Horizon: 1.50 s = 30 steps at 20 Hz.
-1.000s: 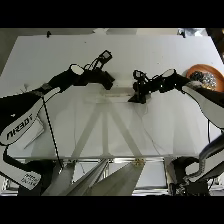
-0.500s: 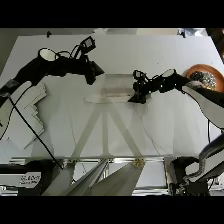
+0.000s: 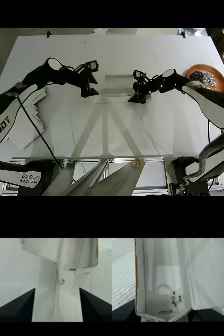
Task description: Fold the box and place the chain.
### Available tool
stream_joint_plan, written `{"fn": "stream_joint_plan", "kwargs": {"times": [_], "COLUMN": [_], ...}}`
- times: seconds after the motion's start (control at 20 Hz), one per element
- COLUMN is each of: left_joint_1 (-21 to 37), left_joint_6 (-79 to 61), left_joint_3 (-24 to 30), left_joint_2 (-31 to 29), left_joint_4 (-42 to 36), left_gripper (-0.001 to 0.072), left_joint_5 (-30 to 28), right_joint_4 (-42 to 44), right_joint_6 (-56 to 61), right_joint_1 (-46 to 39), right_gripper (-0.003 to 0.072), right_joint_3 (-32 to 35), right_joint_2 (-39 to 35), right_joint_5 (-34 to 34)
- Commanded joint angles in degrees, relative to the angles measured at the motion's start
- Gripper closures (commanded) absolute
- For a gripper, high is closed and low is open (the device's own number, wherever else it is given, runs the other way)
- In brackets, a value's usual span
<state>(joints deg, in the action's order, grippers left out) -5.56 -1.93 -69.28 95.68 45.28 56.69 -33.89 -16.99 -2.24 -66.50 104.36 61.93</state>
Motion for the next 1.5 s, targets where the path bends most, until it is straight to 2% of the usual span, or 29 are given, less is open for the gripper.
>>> {"fn": "stream_joint_plan", "kwargs": {"times": [0.0, 0.15, 0.25, 0.55, 0.7, 0.8, 0.85, 1.3, 1.4, 1.45], "left_joint_1": [-3.23, -4.7, -4.9, -4.9, -5.03, -5.27, -5.46, -7.1, -7.1, -7.1], "left_joint_6": [-5.7, -5.81, -5.79, -5.81, -5.79, -5.79, -5.79, -8.39, -8.28, -8.31], "left_joint_3": [0.26, 0.26, 0.26, 0.26, 0.26, 0.26, 0.26, 0.26, 0.26, 0.26], "left_joint_2": [3.02, 3.98, 3.96, 3.96, 3.96, 3.96, 3.96, 3.98, 3.98, 3.98], "left_joint_4": [0.87, 1.57, 2.05, 1.97, 1.77, 1.57, 1.46, -2.43, -2.43, -2.45], "left_gripper": [0.0154, 0.0159, 0.0297, 0.03, 0.0397, 0.0489, 0.0508, 0.0501, 0.0493, 0.0465], "left_joint_5": [0.11, 0.09, 0.15, -1.09, -4.92, -5.07, -5.03, -5.27, -6.86, -7.48], "right_joint_4": [0.0, 0.0, 0.0, 0.0, 0.0, 0.0, 0.0, 0.0, 0.0, 0.0], "right_joint_6": [0.02, 0.02, 0.02, 0.0, 0.02, 0.02, 0.0, 0.0, 0.0, 0.0], "right_joint_1": [0.02, 0.02, 0.02, 0.02, 0.02, 0.02, 0.02, 0.02, 0.02, 0.02], "right_gripper": [0.0309, 0.0309, 0.0309, 0.0309, 0.0309, 0.0309, 0.0309, 0.0309, 0.0309, 0.0309], "right_joint_3": [0.0, 0.0, 0.0, 0.0, 0.02, 0.0, 0.0, 0.0, 0.0, 0.02], "right_joint_2": [0.0, 0.0, 0.0, 0.0, 0.0, 0.0, 0.0, 0.0, 0.0, 0.0], "right_joint_5": [0.02, 0.02, 0.02, 0.02, 0.02, 0.02, 0.02, 0.02, 0.02, 0.02]}}
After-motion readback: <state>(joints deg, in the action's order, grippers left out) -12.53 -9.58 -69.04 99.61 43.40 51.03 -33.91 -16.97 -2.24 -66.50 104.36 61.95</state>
